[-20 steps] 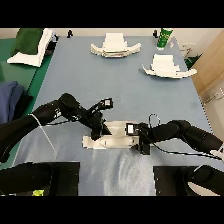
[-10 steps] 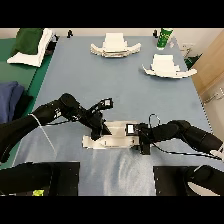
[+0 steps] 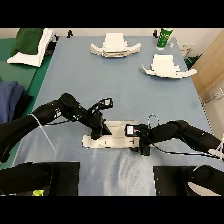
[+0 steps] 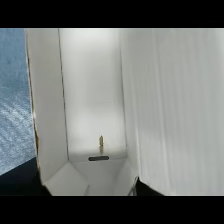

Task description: Fold the box.

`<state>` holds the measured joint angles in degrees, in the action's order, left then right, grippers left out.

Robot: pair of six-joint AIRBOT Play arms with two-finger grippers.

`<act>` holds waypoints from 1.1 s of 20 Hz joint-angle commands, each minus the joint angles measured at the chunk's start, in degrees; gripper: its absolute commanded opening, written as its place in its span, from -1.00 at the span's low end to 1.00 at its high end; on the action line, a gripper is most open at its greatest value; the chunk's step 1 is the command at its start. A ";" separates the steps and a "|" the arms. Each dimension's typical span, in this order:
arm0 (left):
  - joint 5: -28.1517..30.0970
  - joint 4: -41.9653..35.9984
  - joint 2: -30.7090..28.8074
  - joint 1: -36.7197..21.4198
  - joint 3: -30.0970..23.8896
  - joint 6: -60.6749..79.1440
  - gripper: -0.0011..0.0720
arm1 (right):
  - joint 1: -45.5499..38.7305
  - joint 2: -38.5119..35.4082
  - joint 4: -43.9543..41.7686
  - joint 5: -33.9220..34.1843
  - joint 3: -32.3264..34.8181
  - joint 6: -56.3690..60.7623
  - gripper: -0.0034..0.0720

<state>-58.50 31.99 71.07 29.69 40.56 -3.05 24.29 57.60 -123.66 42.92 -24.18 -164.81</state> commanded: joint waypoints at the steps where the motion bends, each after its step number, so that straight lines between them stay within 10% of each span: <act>1: -0.15 0.07 0.00 -0.02 0.07 0.02 -0.93 | -0.02 0.04 -0.22 -0.39 -0.04 0.22 0.86; 7: -0.17 0.07 0.00 -0.02 0.07 0.02 -0.93 | -0.02 -1.57 -0.17 0.02 -0.13 0.20 0.43; 20: -0.17 0.07 0.00 -0.02 0.07 0.02 -0.93 | -0.02 -1.55 0.22 -0.02 -0.13 0.22 0.45; 22: -0.17 0.07 0.00 -0.02 0.07 0.02 -0.93 | -0.02 -1.55 0.22 -0.09 -0.15 0.39 0.73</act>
<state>-58.65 32.05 71.07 29.69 40.58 -3.05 24.29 56.05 -123.42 42.92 -24.27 -164.66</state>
